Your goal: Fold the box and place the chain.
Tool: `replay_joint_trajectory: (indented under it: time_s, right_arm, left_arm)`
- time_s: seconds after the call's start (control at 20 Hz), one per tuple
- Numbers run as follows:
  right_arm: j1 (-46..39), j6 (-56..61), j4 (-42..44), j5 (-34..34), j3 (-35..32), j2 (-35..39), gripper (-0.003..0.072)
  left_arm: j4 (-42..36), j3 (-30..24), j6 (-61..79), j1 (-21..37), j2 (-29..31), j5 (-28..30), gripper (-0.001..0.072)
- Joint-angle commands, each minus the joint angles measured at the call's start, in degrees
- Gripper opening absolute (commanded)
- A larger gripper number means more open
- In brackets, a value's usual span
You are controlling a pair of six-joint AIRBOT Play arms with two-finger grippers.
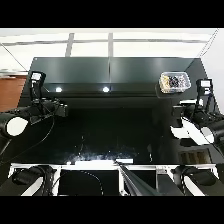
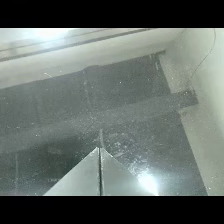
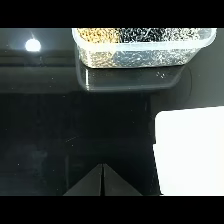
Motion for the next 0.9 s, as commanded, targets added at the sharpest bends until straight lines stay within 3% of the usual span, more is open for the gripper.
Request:
replay_joint_trajectory:
  time_s: [0.0, 0.45, 0.75, 0.8, 0.85]
  right_arm:
    - [0.0, 0.0, 0.0, 0.0, 0.0, 0.0, 0.0007]
    - [0.0, 0.0, 0.0, -0.2, 0.0, 0.0, 0.0007]
    - [0.0, 0.1, 6.3, -9.9, 0.0, 0.0, 0.002]
    - [0.0, 0.1, 7.1, -10.3, 0.0, 0.0, 0.0318]
    - [0.0, 0.0, 6.9, -10.6, 0.0, 0.0, 0.0694]
  left_arm:
    - [0.0, 0.0, 0.0, 0.0, 0.0, 0.0, 0.0026]
    - [0.0, 0.0, 0.0, 0.0, 0.0, 0.0, 0.0025]
    - [-2.6, 0.0, -0.2, 0.0, 0.0, 2.2, 0.0026]
    - [-3.9, 0.0, -0.2, 0.0, 0.0, 3.0, 0.0026]
    - [-5.0, 0.0, -0.2, 0.0, 0.0, 4.8, 0.0026]
